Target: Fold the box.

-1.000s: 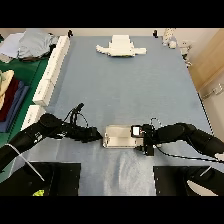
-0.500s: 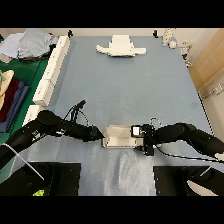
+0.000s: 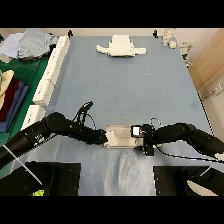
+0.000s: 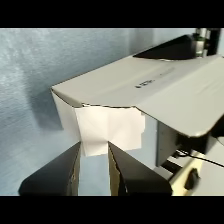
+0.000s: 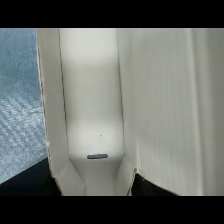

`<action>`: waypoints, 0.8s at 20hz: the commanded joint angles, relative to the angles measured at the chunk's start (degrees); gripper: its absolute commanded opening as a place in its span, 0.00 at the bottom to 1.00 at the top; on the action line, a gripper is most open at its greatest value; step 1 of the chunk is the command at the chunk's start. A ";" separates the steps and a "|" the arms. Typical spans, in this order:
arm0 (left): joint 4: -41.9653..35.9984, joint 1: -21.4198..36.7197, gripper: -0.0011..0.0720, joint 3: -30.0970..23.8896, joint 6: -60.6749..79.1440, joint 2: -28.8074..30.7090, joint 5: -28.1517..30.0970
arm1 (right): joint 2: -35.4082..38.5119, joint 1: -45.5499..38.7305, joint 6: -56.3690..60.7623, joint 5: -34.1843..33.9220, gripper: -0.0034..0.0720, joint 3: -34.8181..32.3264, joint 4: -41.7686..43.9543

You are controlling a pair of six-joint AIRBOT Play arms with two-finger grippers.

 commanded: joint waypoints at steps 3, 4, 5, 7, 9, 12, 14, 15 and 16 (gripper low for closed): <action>19.10 -9.81 0.39 6.67 -22.86 -3.43 1.29 | 0.02 0.00 0.00 0.00 0.64 0.00 0.00; 21.38 -10.99 0.39 7.89 -25.29 -4.79 0.37 | 0.02 0.00 0.00 0.00 0.64 0.00 0.00; 23.39 -12.07 0.39 9.35 -27.34 -6.47 -0.76 | 0.02 0.00 0.00 0.00 0.64 -0.02 0.00; 26.56 -13.90 0.39 12.22 -31.12 -9.84 -3.15 | 0.02 0.00 0.00 0.00 0.64 -0.02 0.00; 29.33 -15.56 0.39 15.41 -33.77 -13.14 -5.88 | 0.02 0.00 0.00 0.00 0.64 0.00 0.00; 34.64 -17.84 0.39 20.50 -38.34 -17.79 -11.72 | 0.02 0.00 0.00 0.00 0.64 -0.02 0.00; 36.17 -18.91 0.39 23.02 -39.01 -20.24 -14.88 | 0.02 0.00 0.00 0.00 0.64 0.00 0.00; 36.46 -19.26 0.39 24.11 -39.69 -21.55 -16.48 | 0.02 0.00 0.00 0.00 0.64 0.00 0.00; 37.27 -19.71 0.39 25.07 -40.72 -22.82 -17.92 | 0.02 0.00 0.00 0.00 0.64 -0.02 0.00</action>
